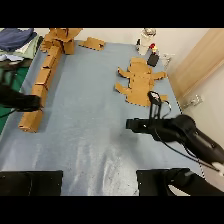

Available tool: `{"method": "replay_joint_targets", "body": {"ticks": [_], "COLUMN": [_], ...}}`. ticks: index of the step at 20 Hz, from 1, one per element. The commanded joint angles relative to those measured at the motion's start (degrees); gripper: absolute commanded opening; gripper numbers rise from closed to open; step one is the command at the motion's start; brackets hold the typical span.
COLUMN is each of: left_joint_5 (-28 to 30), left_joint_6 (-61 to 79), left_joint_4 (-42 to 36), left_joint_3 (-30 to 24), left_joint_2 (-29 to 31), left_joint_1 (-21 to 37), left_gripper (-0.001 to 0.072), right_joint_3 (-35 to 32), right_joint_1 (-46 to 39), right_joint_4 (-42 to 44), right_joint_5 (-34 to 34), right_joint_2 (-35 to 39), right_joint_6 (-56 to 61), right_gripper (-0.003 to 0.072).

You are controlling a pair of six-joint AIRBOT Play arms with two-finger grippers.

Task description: Fold the box.

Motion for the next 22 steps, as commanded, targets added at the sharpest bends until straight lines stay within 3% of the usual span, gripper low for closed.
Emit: {"method": "replay_joint_targets", "body": {"ticks": [1,5,9,22], "left_joint_5": [2.64,7.80,10.38,9.20], "left_joint_6": [-4.35,-6.67,-7.06,-7.32], "left_joint_4": [-2.86,-3.80,-4.31,-4.46], "left_joint_3": [0.52,0.50,0.50,0.50], "left_joint_2": [-5.07,-14.67,-20.04,-20.52], "left_joint_1": [-12.66,-24.57,-31.45,-32.48], "left_gripper": [0.0012,0.0012,0.0012,0.0012], "right_joint_3": [10.88,21.07,24.30,24.30], "right_joint_1": [-0.02,-0.02,-0.02,-0.02], "right_joint_4": [4.31,11.65,13.05,13.49], "right_joint_5": [-8.26,-10.23,-11.30,-12.39], "right_joint_2": [-13.00,-24.87,-30.18,-30.38], "right_joint_6": [-8.22,-15.63,-16.13,-17.44], "right_gripper": [0.0004,0.0004,0.0004,0.0005]}}
